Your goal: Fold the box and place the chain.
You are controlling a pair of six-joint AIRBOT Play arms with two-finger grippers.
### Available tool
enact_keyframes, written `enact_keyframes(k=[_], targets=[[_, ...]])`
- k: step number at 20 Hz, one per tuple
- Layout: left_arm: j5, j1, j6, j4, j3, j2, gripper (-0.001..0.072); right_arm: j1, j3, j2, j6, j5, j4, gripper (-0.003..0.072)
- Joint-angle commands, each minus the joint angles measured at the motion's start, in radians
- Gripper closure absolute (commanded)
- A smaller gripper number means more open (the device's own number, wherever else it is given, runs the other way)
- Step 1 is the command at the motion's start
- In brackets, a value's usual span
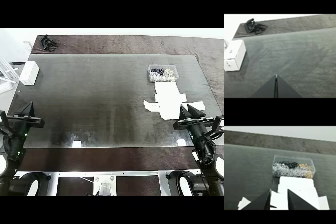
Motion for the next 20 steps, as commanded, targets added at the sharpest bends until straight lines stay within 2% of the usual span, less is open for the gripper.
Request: enact_keyframes(k=[1, 4, 7, 9, 11, 13, 16, 17, 18, 20], targets=[[0.0, 0.0, 0.0, 0.0, 0.0, 0.0, 0.0689, -0.001, 0.027, -0.034, 0.003, -0.097, -0.003, 0.0422], [0.0, 0.0, 0.0, 0.0, 0.0, 0.0, 0.069, -0.012, 0.111, -0.177, 0.003, -0.146, 0.002, 0.0393], [0.0, 0.0, 0.0, 0.0, 0.0, 0.0, 0.0689, -0.087, 0.247, -0.421, 0.04, -0.122, 0.004, 0.036], [0.0, 0.0, 0.0, 0.0, 0.0, 0.0, 0.0689, -0.185, 0.343, -0.596, 0.1, -0.012, 0.003, 0.036], [0.0, 0.0, 0.0, 0.0, 0.0, 0.0, 0.0689, -0.339, 0.433, -0.777, 0.232, 0.216, -0.047, 0.0359], [0.0, 0.0, 0.0, 0.0, 0.0, 0.0, 0.0689, -0.486, 0.484, -0.898, 0.299, 0.415, -0.086, 0.0359], [0.001, 0.0, 0.0, 0.0, 0.0, 0.0, 0.0689, -0.65, 0.497, -0.923, 0.294, 0.597, -0.047, 0.036], [0.0, 0.0, 0.0, 0.0, 0.0, 0.0, 0.0689, -0.689, 0.517, -0.923, 0.286, 0.644, -0.076, 0.0361], [0.0, 0.0, 0.0, 0.0, 0.0, 0.0, 0.0689, -0.72, 0.551, -0.926, 0.342, 0.653, -0.158, 0.0361], [0.0, 0.0, 0.0, 0.0, 0.0, 0.0, 0.0689, -0.752, 0.665, -0.973, 0.515, 0.669, -0.417, 0.0359]])
